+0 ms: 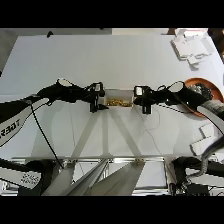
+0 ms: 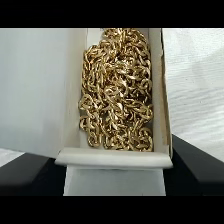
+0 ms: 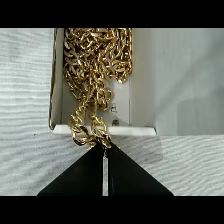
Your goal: Fold the box and place the chain.
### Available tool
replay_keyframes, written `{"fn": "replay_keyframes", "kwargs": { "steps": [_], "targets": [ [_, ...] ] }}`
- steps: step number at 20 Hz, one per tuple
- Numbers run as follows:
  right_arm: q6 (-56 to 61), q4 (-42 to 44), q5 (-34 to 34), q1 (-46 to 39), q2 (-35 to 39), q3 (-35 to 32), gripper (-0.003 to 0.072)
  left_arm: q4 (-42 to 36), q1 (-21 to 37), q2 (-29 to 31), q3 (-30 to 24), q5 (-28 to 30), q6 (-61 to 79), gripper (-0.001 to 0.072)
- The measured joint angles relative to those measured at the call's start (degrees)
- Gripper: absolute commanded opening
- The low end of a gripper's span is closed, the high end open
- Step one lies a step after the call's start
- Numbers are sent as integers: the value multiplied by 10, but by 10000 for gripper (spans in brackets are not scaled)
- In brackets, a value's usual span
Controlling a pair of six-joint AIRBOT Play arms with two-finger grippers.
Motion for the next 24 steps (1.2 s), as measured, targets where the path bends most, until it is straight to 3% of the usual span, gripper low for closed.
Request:
{"fn": "replay_keyframes", "kwargs": {
  "steps": [6,12,19,20,23,24],
  "targets": [
    [36,-38,0,0,26,0,12,0,0,0,0,0,1,342],
    [89,-97,-6,6,104,0,13,0,0,0,0,0,0,342],
    [104,-105,-47,96,151,2,14,0,0,0,0,0,0,342],
    [104,-103,-60,108,152,2,28,0,0,0,0,0,0,342],
    [105,-75,-86,132,154,2,350,0,0,0,0,0,0,342],
    [107,-63,-90,136,155,3,338,0,0,0,0,0,0,342]
  ]
}}
